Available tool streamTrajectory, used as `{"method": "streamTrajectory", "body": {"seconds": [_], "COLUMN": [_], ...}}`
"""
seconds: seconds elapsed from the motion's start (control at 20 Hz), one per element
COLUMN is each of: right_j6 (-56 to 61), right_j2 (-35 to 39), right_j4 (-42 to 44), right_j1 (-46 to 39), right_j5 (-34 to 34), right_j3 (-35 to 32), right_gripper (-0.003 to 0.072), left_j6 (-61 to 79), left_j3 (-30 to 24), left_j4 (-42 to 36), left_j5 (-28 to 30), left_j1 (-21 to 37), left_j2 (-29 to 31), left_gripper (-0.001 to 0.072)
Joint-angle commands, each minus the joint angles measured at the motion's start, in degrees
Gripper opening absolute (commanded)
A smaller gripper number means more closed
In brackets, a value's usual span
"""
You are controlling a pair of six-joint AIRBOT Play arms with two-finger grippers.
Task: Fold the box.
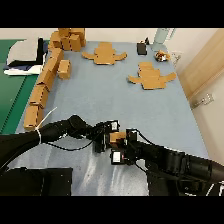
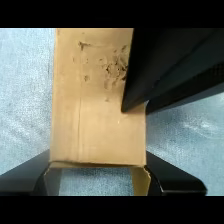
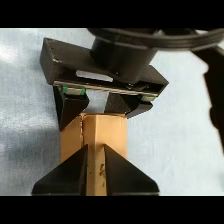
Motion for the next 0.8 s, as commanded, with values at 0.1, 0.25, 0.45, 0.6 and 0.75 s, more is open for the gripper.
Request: {"method": "streamTrajectory", "body": {"seconds": [0.1,0.25,0.45,0.6,0.75], "right_j6": [0.0,0.02,0.0,0.02,0.04], "right_j2": [-0.26,-0.28,-0.31,0.31,2.8], "right_j4": [2.43,2.49,2.99,2.97,2.97], "right_j1": [0.07,0.07,0.07,0.07,0.04], "right_j5": [-1.01,-1.18,-1.33,-1.27,-3.21], "right_j3": [0.02,0.02,0.02,0.04,1.18], "right_gripper": [0.0098,0.0099,0.0106,0.0351,0.035], "left_j6": [-0.02,-0.02,-0.02,-0.02,-0.02], "left_j3": [0.04,0.07,0.07,0.04,0.07], "left_j4": [0.0,0.0,0.0,0.0,0.0], "left_j5": [0.0,0.0,0.0,0.0,0.0], "left_j1": [0.02,0.02,0.02,0.02,0.02], "left_j2": [-0.02,-0.02,-0.02,-0.02,-0.02], "left_gripper": [0.0429,0.0428,0.0428,0.0428,0.0429]}}
